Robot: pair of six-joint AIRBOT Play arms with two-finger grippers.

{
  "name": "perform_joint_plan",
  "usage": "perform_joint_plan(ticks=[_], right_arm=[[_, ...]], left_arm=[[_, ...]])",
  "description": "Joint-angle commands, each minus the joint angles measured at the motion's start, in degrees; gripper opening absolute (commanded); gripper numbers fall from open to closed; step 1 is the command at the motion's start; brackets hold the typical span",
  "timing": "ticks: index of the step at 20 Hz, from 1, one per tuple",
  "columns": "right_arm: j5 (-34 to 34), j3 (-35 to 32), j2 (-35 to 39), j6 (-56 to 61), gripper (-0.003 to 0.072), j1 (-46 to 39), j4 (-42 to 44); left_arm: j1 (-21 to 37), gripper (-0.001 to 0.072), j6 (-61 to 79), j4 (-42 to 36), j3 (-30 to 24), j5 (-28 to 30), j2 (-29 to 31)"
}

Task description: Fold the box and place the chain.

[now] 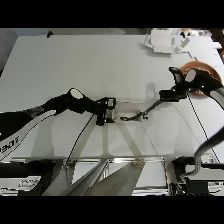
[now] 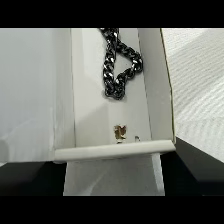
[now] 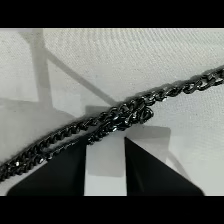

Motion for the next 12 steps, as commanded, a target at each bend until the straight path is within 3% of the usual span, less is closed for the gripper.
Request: perform_joint_plan(ticks=[1,2,3,7,12], right_arm=[[0.9,-0.1,-0.8,-0.7,0.0111,0.0,0.3],[2.1,-0.1,-0.7,-0.7,0.0028,0.0,0.3],[3.3,-0.1,-0.3,-0.8,0.0015,0.0,0.3],[5.6,-0.1,6.4,-2.2,0.0015,0.0,0.3],[9.4,-0.1,21.9,-3.1,0.0015,0.7,1.9]], left_arm=[[0.0,0.0252,0.0,0.0,0.0,0.0,0.0],[0.0,0.0252,0.0,0.0,0.0,0.0,0.0],[0.0,0.0252,0.0,0.0,0.0,0.0,0.0],[0.0,0.0252,0.0,0.0,0.0,0.0,0.0],[0.0,0.0252,0.0,0.0,0.0,0.0,0.0]])
